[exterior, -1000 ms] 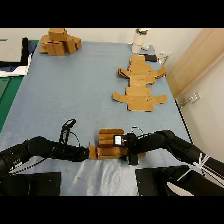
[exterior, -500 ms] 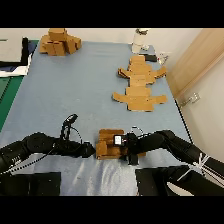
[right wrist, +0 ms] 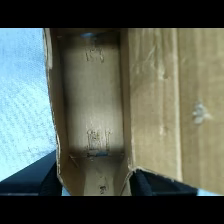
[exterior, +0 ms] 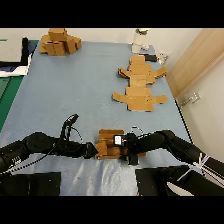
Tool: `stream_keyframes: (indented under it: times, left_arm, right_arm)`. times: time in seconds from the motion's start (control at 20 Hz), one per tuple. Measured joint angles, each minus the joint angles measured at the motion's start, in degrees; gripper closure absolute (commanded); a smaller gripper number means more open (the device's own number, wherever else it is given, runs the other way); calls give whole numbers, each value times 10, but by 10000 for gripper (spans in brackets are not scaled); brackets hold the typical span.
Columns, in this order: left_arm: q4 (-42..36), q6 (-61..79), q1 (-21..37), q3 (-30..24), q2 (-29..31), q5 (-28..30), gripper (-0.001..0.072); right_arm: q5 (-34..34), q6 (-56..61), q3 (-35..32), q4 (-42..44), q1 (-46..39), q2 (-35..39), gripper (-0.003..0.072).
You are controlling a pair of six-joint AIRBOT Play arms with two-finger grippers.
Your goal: Fold the box.
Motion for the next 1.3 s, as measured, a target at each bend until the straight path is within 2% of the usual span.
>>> stream_keyframes:
  times: [0.55,0.85,1.05,1.3]
  left_arm:
    - [-47,-3,-10,1,-2,43,154]
    - [-41,-33,-46,22,-43,65,154]
    - [39,-110,-64,60,-79,61,155]
    - [211,-269,-87,119,-105,2,156]
  right_arm:
    - [0,0,0,0,0,0,183]
    - [0,0,0,0,0,0,183]
    - [0,0,0,0,0,0,183]
    - [0,0,0,0,0,0,183]
